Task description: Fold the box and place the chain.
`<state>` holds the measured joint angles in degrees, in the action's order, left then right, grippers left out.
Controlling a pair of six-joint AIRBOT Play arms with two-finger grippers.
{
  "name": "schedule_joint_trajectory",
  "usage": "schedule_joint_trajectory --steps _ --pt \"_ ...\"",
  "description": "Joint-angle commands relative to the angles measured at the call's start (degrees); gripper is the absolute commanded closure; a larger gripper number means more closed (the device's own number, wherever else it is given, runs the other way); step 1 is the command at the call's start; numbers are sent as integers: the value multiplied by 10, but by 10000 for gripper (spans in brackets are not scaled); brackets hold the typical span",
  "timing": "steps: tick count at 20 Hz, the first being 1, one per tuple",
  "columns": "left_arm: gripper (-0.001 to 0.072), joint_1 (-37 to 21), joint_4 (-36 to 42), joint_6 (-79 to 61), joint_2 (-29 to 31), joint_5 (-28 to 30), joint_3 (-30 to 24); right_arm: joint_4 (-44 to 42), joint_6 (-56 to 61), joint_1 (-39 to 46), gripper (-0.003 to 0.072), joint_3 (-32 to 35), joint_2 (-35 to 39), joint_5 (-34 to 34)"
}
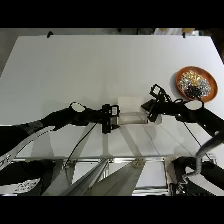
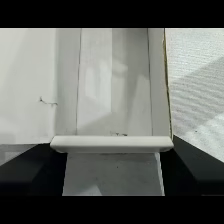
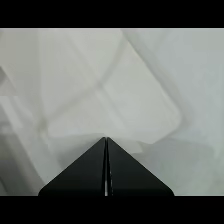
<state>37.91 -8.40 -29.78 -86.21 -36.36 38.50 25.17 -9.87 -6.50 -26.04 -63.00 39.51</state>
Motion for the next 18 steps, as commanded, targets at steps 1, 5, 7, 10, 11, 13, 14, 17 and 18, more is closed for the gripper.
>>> schedule_joint_trajectory --steps 1,5,7,10,11,13,14,17,18 --pt "398 0 0 0 0 1 0 48 47 0 670 0 65 17" --pt "398 0 0 0 0 1 0 201 120 0 669 0 163 52" --pt "398 0 0 0 0 1 0 286 125 0 669 0 188 94" --pt "398 0 0 0 0 1 0 379 125 -3 669 0 189 117" --pt "398 0 0 0 0 1 0 400 124 -13 669 0 188 115" --pt "398 0 0 0 0 1 0 406 100 -23 653 0 176 112" --pt "398 0 0 0 0 1 0 393 77 -24 547 0 164 105" --pt "398 0 0 0 0 1 0 371 44 -24 397 0 122 89" --pt "398 0 0 0 0 1 0 372 34 -24 398 0 111 89"
